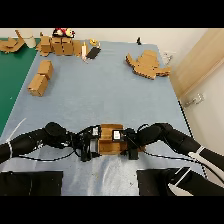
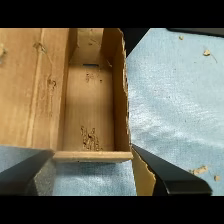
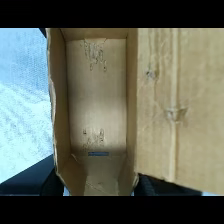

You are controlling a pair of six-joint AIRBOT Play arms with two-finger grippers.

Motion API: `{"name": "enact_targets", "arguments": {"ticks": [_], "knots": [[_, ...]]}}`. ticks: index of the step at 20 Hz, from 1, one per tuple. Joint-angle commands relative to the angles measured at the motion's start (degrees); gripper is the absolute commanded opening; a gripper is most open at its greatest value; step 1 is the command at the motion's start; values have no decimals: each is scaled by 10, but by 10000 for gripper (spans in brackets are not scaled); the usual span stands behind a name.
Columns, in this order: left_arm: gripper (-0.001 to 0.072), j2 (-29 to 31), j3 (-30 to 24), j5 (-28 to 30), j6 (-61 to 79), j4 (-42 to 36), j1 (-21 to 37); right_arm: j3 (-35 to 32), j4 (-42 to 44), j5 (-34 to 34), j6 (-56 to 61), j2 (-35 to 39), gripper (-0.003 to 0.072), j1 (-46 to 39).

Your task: Fold the box.

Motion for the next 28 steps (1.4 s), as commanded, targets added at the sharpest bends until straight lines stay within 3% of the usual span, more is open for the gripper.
{"name": "enact_targets", "arguments": {"ticks": [1, 9, 10, 11, 28], "knots": [[705, -2, 1, -1, 0, 0, -2, 0, 0, 0, 1, 0, 495, 0], [703, -2, 1, 0, 0, -1, -2, 0, 0, 0, 1, 0, 495, 0], [666, -3, 1, 0, 0, -1, -2, 0, 0, 0, 1, 0, 495, 0], [580, -3, 2, 0, 0, 0, -2, 0, 0, 0, 1, 0, 495, 0], [587, -3, 2, 8, -3, -1, -2, 0, 0, 0, 1, 0, 495, 0]]}}
